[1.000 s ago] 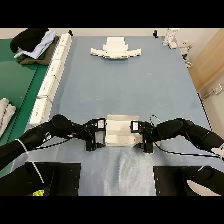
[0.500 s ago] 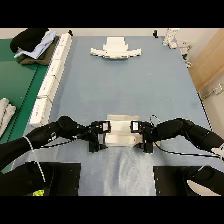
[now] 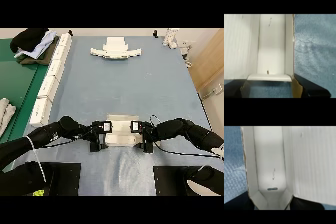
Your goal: Fold the box.
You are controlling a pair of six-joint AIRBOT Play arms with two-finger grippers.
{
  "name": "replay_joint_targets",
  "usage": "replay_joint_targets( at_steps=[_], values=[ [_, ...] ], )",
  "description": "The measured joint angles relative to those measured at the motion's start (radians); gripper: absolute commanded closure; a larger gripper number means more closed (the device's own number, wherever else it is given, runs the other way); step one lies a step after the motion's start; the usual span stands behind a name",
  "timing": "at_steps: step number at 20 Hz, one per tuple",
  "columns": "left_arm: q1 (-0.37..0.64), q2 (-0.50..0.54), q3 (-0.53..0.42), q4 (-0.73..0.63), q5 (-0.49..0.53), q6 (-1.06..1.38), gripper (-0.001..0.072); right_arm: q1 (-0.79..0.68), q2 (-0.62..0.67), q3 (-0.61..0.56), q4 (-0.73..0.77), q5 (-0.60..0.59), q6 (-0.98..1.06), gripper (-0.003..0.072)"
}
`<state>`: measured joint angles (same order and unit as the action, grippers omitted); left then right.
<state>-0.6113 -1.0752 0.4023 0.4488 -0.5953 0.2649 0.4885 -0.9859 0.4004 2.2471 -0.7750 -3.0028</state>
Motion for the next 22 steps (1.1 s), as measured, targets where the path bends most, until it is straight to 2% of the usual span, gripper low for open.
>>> replay_joint_targets(
  at_steps=[13, 14, 15, 21, 22],
  values=[
    [-0.007, -0.035, 0.008, -0.037, -0.002, 0.06, 0.0019, 0.0, 0.0, 0.0, 0.0, 0.0, 0.0, 0.0169],
    [-0.008, -0.038, 0.009, -0.043, 0.0, 0.067, 0.0027, 0.0, 0.0, 0.0, 0.0, 0.0, 0.0, 0.0169],
    [-0.009, -0.039, 0.01, -0.051, -0.001, 0.071, 0.0146, 0.0, 0.0, 0.0, 0.0, 0.0, 0.0, 0.0169],
    [-0.012, -0.042, 0.01, -0.058, 0.0, 0.079, 0.0153, 0.0, 0.0, 0.0, 0.0, 0.0, -0.002, 0.0169],
    [-0.012, -0.042, 0.01, -0.058, 0.0, 0.079, 0.013, 0.0, 0.0, 0.0, 0.0, 0.0, -0.001, 0.0169]
  ],
)
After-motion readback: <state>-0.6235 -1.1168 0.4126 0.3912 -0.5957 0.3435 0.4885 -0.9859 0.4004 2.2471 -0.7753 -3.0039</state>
